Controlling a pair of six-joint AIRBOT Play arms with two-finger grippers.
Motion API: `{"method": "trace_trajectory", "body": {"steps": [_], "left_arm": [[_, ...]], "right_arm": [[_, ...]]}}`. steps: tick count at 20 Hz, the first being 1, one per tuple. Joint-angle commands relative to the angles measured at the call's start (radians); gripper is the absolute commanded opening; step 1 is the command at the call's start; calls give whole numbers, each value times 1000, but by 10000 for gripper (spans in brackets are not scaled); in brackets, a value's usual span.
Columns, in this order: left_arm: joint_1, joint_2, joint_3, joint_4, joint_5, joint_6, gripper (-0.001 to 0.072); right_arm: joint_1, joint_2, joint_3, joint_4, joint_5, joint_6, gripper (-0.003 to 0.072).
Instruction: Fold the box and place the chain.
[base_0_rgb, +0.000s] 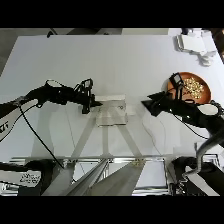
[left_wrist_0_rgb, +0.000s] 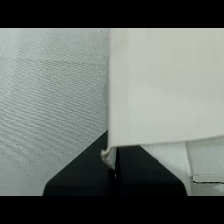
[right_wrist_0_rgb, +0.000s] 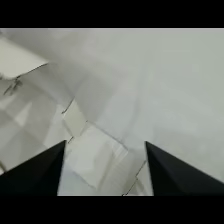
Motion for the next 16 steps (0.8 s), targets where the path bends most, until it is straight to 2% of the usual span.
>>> {"method": "trace_trajectory", "body": {"steps": [1,2,8,12,16], "left_arm": [[1,-1,-1,0,0,0,8],[1,-1,-1,0,0,0,8],[1,-1,-1,0,0,0,8],[1,-1,-1,0,0,0,8],[1,-1,-1,0,0,0,8]], "right_arm": [[2,0,0,-53,134,-403,656],[4,0,0,-63,134,-462,683],[140,-49,0,-215,83,-470,712],[225,-132,1,-212,-47,-503,715],[225,-267,22,-148,-56,-517,715]]}}
